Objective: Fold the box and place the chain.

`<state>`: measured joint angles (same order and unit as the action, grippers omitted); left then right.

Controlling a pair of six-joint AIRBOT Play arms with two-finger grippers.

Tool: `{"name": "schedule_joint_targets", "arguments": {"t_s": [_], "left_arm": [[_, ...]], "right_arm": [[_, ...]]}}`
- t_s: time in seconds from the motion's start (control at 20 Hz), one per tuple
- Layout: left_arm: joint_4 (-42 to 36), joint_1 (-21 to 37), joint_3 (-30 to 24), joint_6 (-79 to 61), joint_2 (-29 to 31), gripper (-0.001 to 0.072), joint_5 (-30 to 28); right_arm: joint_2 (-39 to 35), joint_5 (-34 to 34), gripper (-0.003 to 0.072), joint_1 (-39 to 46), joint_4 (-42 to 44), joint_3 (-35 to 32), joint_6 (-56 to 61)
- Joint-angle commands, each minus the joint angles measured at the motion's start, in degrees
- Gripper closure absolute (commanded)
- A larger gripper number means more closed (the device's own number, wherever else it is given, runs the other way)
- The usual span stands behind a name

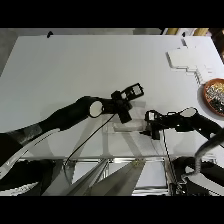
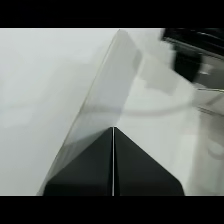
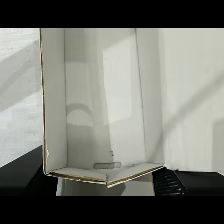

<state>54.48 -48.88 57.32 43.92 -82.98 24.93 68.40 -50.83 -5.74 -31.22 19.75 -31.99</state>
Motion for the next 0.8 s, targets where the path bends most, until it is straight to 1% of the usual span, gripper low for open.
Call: {"name": "schedule_joint_targets", "arguments": {"t_s": [0.0,0.15,0.25,0.35,0.5,0.6,0.65,0.75], "left_arm": [[-2.62,3.87,0.74,-0.33,-4.15,0.0705,1.36],[-2.64,3.96,0.74,-3.26,-6.56,0.0705,5.03],[-2.56,3.85,0.74,-4.07,-6.03,0.0704,6.21],[-0.09,4.26,0.74,-4.04,-3.41,0.0703,8.09],[5.64,5.60,0.74,-3.02,2.84,0.0702,11.13],[9.62,6.12,0.74,-0.66,6.71,0.0703,15.54],[11.13,6.12,0.74,0.13,8.13,0.0703,19.21],[11.15,6.08,0.72,0.13,9.07,0.0703,26.16]], "right_arm": [[-0.07,0.00,0.0274,0.04,-0.02,0.04,0.00],[-0.07,0.00,0.0274,0.04,-0.02,0.04,0.00],[-0.07,0.00,0.0274,0.04,-0.02,0.04,0.00],[-0.07,0.00,0.0274,0.04,-0.02,0.04,0.00],[-0.07,0.00,0.0274,0.04,-0.02,0.04,0.00],[-0.07,0.00,0.0274,0.04,-0.02,0.04,0.00],[-0.07,0.00,0.0274,0.04,-0.02,0.04,0.00],[-0.07,0.00,0.0274,0.02,-0.02,0.04,0.00]]}}
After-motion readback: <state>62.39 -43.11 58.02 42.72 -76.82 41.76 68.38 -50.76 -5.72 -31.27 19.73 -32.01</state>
